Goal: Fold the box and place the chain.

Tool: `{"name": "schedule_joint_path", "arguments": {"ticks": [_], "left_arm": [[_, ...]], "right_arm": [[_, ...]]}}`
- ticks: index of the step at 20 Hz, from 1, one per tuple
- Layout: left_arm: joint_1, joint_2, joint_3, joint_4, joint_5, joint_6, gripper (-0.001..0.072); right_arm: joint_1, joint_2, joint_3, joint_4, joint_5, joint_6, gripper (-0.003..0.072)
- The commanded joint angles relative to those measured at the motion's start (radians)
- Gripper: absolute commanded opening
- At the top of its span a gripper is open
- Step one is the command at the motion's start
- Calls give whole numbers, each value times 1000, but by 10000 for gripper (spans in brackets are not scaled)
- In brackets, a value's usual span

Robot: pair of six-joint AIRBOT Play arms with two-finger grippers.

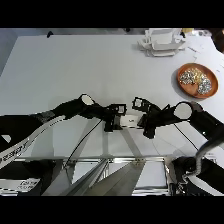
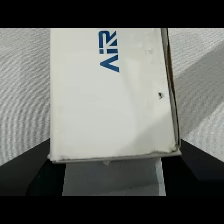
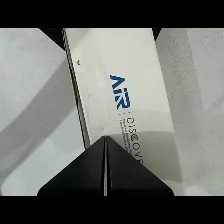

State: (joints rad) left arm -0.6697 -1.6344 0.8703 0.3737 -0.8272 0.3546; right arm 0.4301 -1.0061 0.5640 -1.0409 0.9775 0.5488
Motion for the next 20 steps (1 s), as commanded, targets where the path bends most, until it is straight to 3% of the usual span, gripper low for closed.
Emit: {"name": "schedule_joint_path", "arguments": {"ticks": [1,6,13,17,20], "left_arm": [[1,0,0,0,0,0,14],[1,0,0,0,1,0,14],[1,0,0,0,0,0,14],[1,0,0,0,0,0,14],[1,0,0,0,1,0,14]], "right_arm": [[1,-8,-3,-6,-6,1,16],[1,5,-3,-5,-27,32,17],[1,155,-3,-27,-46,173,17],[-15,236,-3,-220,16,389,16],[-130,249,-3,-386,126,730,16]]}}
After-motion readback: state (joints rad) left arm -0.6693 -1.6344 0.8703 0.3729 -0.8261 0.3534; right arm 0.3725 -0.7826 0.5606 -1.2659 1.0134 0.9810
